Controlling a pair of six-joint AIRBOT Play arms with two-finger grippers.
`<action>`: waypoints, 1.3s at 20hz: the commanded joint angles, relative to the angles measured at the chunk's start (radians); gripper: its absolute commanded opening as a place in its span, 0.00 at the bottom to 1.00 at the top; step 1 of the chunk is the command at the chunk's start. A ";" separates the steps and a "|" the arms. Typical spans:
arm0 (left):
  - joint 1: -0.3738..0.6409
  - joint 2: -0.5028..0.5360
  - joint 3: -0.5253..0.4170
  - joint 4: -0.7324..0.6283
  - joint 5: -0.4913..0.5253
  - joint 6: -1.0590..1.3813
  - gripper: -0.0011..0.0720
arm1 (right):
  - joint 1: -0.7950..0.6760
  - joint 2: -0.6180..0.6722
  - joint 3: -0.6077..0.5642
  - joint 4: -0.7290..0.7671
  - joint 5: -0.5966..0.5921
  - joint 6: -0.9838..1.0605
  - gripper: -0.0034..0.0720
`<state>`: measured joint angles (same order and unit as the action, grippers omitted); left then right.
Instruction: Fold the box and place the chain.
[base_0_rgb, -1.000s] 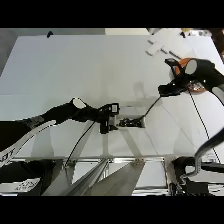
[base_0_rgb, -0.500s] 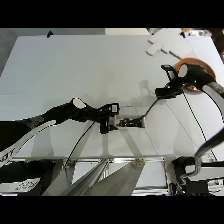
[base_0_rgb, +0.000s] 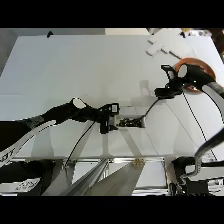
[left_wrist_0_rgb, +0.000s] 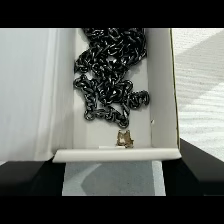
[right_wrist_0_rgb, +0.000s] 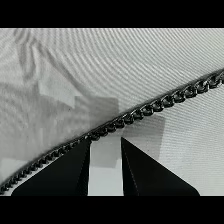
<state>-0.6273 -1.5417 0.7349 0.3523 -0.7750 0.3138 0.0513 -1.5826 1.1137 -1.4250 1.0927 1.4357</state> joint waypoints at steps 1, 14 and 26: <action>0.000 0.001 0.000 0.000 0.000 0.000 0.15 | 0.000 0.006 0.001 0.039 -0.015 -0.005 0.31; 0.000 0.001 0.000 0.000 0.000 0.000 0.15 | 0.032 -0.021 0.000 0.008 0.023 -0.035 0.07; 0.000 0.001 0.000 0.000 0.000 0.000 0.15 | 0.103 0.380 0.000 0.020 0.124 -0.059 0.07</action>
<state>-0.6273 -1.5417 0.7349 0.3519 -0.7750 0.3138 0.1509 -1.3273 1.1133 -1.4258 1.1709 1.3800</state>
